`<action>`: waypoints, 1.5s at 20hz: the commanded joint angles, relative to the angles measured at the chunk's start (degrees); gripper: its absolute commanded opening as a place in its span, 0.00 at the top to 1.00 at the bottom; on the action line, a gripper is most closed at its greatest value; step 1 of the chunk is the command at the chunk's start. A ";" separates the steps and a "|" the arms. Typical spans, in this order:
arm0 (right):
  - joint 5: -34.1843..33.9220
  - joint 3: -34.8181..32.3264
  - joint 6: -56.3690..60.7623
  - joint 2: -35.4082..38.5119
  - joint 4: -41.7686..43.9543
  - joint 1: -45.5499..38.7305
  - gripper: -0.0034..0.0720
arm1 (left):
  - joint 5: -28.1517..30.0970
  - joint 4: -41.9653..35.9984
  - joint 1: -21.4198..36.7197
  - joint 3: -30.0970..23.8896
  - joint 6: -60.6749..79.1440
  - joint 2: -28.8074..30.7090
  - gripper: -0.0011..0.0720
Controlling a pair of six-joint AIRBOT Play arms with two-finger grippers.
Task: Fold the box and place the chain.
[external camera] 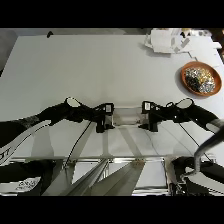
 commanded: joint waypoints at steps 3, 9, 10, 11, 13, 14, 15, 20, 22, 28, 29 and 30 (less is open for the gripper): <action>3.61 0.07 7.45 8.55 -8.59 -4.48 0.06 | -0.24 0.04 0.02 0.02 0.04 0.00 0.89; 8.48 0.07 13.22 17.55 -11.43 -7.52 0.11 | -0.24 0.07 0.02 0.02 0.04 0.00 0.89; 9.49 0.07 14.08 18.47 -10.32 -7.52 0.11 | -0.24 0.04 0.02 0.02 0.04 0.00 0.89; 10.25 0.07 14.82 19.21 -9.03 -7.52 0.11 | -0.28 0.04 0.02 0.02 0.04 0.00 0.89; 12.41 0.07 17.14 20.15 -5.14 -7.52 0.19 | -0.24 0.07 0.02 0.02 0.04 0.00 0.89; 14.27 0.07 17.40 20.31 -2.12 -7.52 0.40 | -0.24 0.07 0.02 0.02 0.04 0.00 0.89; 16.48 0.07 16.87 20.33 0.81 -7.52 0.68 | -0.31 0.04 0.02 0.02 0.04 0.00 0.89; 13.00 0.04 14.32 19.96 10.69 -7.50 0.93 | -0.44 0.04 0.02 0.02 0.04 0.00 0.89; 7.85 0.04 14.36 18.84 13.79 -7.52 0.93 | -0.44 0.04 0.02 0.02 0.04 0.00 0.89; 1.14 0.04 14.67 7.69 14.45 -7.52 0.93 | -0.48 0.07 0.02 0.02 0.04 0.00 0.89; -0.66 0.04 16.02 5.88 14.40 -7.52 0.93 | -0.50 0.04 0.02 0.02 0.04 0.00 0.89; -2.25 0.04 17.75 4.46 14.21 -7.52 0.93 | -0.48 0.04 0.02 0.02 0.04 0.00 0.89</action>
